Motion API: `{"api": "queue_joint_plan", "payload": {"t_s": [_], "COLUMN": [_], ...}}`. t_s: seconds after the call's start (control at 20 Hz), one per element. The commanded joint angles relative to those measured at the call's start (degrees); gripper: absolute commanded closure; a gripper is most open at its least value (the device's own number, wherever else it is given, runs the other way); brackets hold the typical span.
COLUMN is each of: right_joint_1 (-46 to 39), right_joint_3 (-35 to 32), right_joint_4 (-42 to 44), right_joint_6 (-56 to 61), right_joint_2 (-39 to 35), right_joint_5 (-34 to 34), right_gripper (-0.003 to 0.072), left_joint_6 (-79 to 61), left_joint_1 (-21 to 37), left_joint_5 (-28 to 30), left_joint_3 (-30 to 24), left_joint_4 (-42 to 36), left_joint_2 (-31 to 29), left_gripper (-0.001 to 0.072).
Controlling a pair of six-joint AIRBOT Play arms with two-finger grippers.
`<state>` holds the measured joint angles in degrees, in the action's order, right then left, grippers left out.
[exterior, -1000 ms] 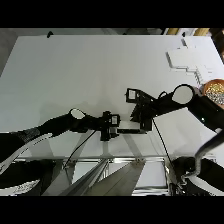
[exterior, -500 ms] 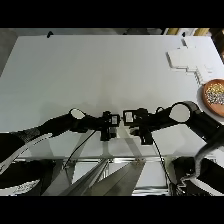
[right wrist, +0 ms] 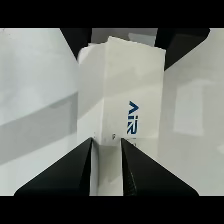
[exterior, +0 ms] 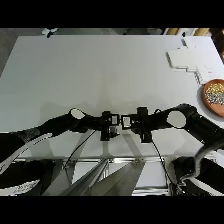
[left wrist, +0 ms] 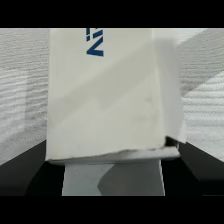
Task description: Fold the box and place the chain.
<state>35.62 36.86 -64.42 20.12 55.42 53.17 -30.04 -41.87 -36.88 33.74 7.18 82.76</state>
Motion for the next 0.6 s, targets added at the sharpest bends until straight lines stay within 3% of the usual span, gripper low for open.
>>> {"api": "queue_joint_plan", "payload": {"t_s": [0.0, 0.55], "right_joint_1": [0.1, 0.1], "right_joint_3": [0.0, 0.0], "right_joint_4": [-1.2, -1.2], "right_joint_6": [0.7, 0.7], "right_joint_2": [-0.1, -2.1], "right_joint_5": [-1.6, -2.0], "right_gripper": [0.0528, 0.0531], "left_joint_6": [-0.2, -0.2], "left_joint_1": [0.0, 0.0], "left_joint_5": [-0.2, -0.2], "left_joint_3": [0.0, 0.0], "left_joint_4": [0.1, 0.1], "left_joint_2": [0.0, 0.0], "left_gripper": [0.0505, 0.0505]}}
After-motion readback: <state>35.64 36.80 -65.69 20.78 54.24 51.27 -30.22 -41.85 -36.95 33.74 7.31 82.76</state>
